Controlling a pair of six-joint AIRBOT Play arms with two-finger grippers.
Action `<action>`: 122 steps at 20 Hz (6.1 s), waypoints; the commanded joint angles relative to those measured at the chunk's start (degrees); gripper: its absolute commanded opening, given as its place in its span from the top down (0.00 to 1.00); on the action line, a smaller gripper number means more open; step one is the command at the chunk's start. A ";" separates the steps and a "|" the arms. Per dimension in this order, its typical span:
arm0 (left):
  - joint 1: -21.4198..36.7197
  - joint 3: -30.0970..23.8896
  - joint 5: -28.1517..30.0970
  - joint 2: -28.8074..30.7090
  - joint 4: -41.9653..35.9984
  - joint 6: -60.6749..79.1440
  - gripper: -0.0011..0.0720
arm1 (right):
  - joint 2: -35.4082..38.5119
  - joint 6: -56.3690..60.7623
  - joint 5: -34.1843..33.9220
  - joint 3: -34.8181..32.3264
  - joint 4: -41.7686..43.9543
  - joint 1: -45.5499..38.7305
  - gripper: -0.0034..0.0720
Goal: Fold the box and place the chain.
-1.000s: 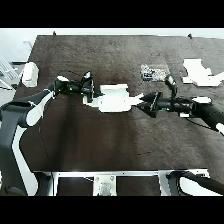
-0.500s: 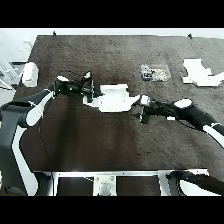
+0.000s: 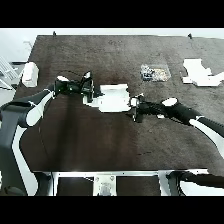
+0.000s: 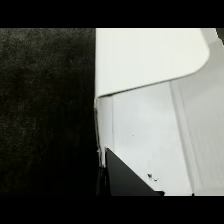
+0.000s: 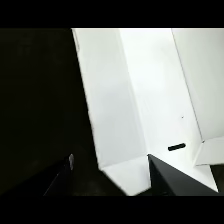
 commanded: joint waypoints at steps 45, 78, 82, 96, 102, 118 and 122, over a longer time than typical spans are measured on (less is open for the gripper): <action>0.07 -0.02 -0.17 -0.04 -0.07 0.00 0.96 | -14.43 1.18 18.84 21.90 2.14 -10.08 0.22; 0.07 -0.02 -0.17 -0.04 -0.13 0.00 0.96 | -30.14 6.58 33.73 38.34 -1.75 -9.16 0.16; 0.07 -0.02 -0.20 -0.04 -0.13 0.00 0.96 | -30.40 6.91 33.77 38.34 -1.79 -8.13 0.16; 0.07 -0.02 -0.13 -0.04 -0.13 0.00 0.96 | -33.29 1.36 33.38 40.98 -2.40 -7.52 0.15; 0.07 -0.02 -0.09 -0.04 -0.13 0.00 0.96 | -33.94 1.18 34.69 41.66 -2.16 -6.91 0.15; 0.07 -0.02 -0.13 -0.04 -0.13 0.00 0.96 | -34.12 5.92 34.64 41.92 -3.76 -8.00 0.03; 0.07 -0.02 -0.11 -0.04 -0.13 0.00 0.96 | -34.88 6.29 35.12 43.17 -4.42 -8.02 0.03</action>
